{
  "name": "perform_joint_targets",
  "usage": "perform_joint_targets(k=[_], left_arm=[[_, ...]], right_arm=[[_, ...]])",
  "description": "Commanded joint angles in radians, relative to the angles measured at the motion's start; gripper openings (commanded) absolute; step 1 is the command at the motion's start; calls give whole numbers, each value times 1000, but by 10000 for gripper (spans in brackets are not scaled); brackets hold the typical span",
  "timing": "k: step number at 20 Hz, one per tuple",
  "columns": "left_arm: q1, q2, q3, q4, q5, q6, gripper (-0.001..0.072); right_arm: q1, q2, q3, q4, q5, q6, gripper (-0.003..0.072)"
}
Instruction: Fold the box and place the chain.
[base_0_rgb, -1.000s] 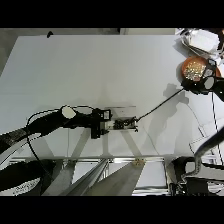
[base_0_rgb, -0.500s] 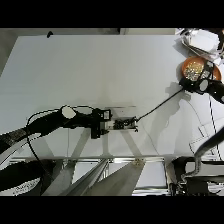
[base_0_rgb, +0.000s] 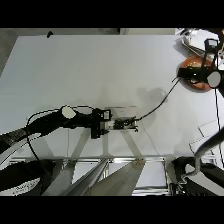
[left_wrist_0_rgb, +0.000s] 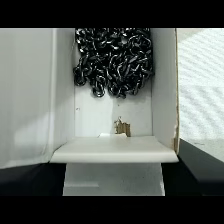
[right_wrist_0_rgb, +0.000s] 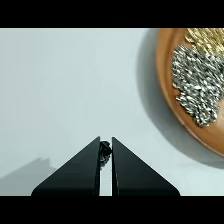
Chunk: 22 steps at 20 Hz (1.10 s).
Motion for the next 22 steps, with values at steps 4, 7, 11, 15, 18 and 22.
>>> perform_joint_targets(k=[4,7,11,15,18,22], left_arm=[[-1,0,0,0,0,0,137],[-1,0,0,0,0,0,137],[-1,0,0,0,0,0,137],[-1,0,0,0,0,0,137],[-1,0,0,0,0,0,137],[-1,0,0,0,0,0,137]], right_arm=[[216,357,0,121,247,-91,16],[313,460,0,252,254,-114,17],[433,538,0,399,257,-140,17],[551,524,0,453,434,-192,18],[598,455,-10,397,517,-237,16],[628,312,-61,518,496,-352,16]])
